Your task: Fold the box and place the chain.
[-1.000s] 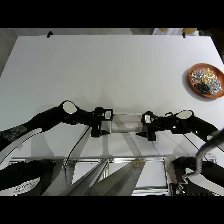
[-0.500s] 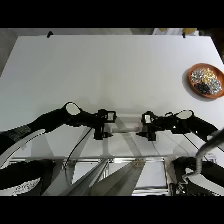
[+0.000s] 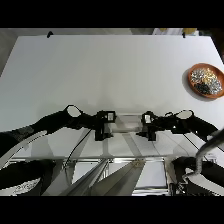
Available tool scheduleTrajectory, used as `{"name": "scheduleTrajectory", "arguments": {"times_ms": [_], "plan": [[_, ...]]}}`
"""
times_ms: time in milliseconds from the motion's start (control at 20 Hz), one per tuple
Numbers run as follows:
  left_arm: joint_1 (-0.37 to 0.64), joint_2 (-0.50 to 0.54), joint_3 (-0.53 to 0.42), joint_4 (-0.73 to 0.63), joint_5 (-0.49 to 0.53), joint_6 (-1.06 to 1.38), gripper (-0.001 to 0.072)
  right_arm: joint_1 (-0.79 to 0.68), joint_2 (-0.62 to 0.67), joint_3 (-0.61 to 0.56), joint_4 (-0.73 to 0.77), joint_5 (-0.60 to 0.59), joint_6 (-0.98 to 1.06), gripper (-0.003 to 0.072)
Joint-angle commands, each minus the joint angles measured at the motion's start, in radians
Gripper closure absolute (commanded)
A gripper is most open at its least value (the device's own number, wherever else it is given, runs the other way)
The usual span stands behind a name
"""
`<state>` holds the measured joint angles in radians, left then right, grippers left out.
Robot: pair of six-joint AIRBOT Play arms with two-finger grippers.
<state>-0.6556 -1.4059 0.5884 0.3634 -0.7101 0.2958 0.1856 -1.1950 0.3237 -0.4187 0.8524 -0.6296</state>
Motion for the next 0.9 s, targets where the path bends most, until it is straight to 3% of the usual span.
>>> {"name": "scheduleTrajectory", "arguments": {"times_ms": [0,250,750,800,850], "plan": [[0.000,0.026,-0.066,-0.103,0.049,0.141,0.0013,0.000,0.001,0.000,0.000,0.000,0.000,0.0277],[0.002,0.026,-0.082,-0.241,0.044,0.243,0.0012,0.000,0.001,0.000,0.000,0.000,0.000,0.0277],[0.008,0.020,-0.082,-0.284,0.026,0.306,0.0016,0.000,0.001,0.000,0.000,0.000,0.000,0.0277],[0.008,0.020,-0.082,-0.284,0.026,0.306,0.0020,0.000,0.000,0.000,0.000,0.000,0.000,0.0277],[0.008,0.020,-0.082,-0.284,0.026,0.307,0.0073,0.000,0.001,0.000,0.000,0.000,0.000,0.0277]]}}
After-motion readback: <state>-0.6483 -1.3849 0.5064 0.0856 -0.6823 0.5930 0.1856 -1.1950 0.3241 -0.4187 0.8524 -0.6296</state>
